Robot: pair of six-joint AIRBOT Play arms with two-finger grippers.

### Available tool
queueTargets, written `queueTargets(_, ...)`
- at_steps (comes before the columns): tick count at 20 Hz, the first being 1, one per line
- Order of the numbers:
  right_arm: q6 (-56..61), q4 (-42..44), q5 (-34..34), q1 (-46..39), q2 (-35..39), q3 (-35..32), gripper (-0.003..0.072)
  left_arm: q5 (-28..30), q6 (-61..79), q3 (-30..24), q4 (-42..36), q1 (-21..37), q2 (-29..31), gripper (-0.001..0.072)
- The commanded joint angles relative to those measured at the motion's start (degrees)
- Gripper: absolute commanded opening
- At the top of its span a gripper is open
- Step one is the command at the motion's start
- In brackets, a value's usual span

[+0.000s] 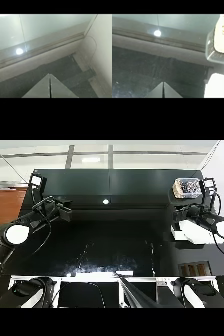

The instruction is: Fold the box and place the chain.

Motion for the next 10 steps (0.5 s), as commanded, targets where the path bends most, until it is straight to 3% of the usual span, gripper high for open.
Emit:
queueTargets(1, 0.0, 0.0, 0.02, 0.02, 0.04, -0.04, 0.0012, 0.02, 0.02, -0.02, 0.02, 0.0, 0.02, 0.0028)
queueTargets(3, 0.0, 0.0, 0.02, 0.02, 0.04, -0.04, 0.0012, 0.48, 0.09, -0.02, 0.09, 0.0, 0.0, 0.0029)
queueTargets(6, 0.0, 0.74, -1.27, 0.02, 0.02, -0.04, 0.0012, 8.13, 0.0, -0.02, -0.39, 0.0, -1.14, 0.0029)
queueTargets(10, 0.0, 4.04, -4.13, 0.02, -0.02, -0.04, 0.0012, 12.04, 0.02, -0.02, -2.34, 0.0, -1.68, 0.0029)
